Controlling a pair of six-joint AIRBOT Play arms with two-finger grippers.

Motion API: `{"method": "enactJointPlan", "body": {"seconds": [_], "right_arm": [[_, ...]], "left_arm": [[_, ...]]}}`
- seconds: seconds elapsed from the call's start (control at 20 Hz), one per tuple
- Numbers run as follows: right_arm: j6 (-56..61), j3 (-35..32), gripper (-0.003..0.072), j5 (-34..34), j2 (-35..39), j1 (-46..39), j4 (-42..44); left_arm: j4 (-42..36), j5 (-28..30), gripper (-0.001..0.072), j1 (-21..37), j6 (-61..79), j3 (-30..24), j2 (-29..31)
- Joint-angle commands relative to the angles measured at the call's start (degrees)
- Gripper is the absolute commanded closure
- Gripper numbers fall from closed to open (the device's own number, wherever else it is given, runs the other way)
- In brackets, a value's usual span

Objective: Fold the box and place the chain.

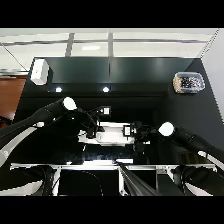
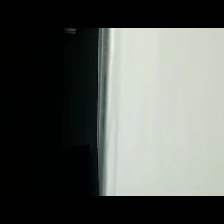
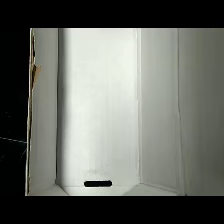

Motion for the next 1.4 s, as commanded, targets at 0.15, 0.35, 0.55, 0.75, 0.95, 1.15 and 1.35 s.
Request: {"method": "enactJointPlan", "body": {"seconds": [0.15,0.35,0.55,0.75,0.95,1.15,1.35], "right_arm": [[0.13,-0.02,0.0003,1.90,0.00,-1.92,0.13],[-0.02,-0.04,0.0220,1.62,0.02,-1.70,0.13],[-0.02,-0.04,0.0260,0.87,0.00,-1.70,0.13],[0.00,-0.02,0.0260,0.72,0.00,-1.70,0.15],[0.13,-0.04,0.0259,-0.81,0.02,-1.70,0.31],[0.13,-0.04,0.0259,-0.96,0.02,-1.70,0.31],[0.15,-0.04,0.0259,-0.96,0.02,-1.70,0.37]], "left_arm": [[0.02,0.04,0.0683,0.02,0.02,0.07,0.04],[0.02,0.15,0.0683,0.02,0.02,0.07,0.04],[0.22,-0.50,0.0447,0.02,-0.24,0.11,0.42],[8.85,-0.92,0.0100,0.02,-11.30,1.73,4.68],[20.33,-7.02,0.0077,0.02,-27.10,1.90,12.28],[30.99,-11.87,0.0589,0.04,-48.48,1.90,18.45],[19.39,-17.00,0.0682,-0.04,-59.89,-1.95,19.32]]}}
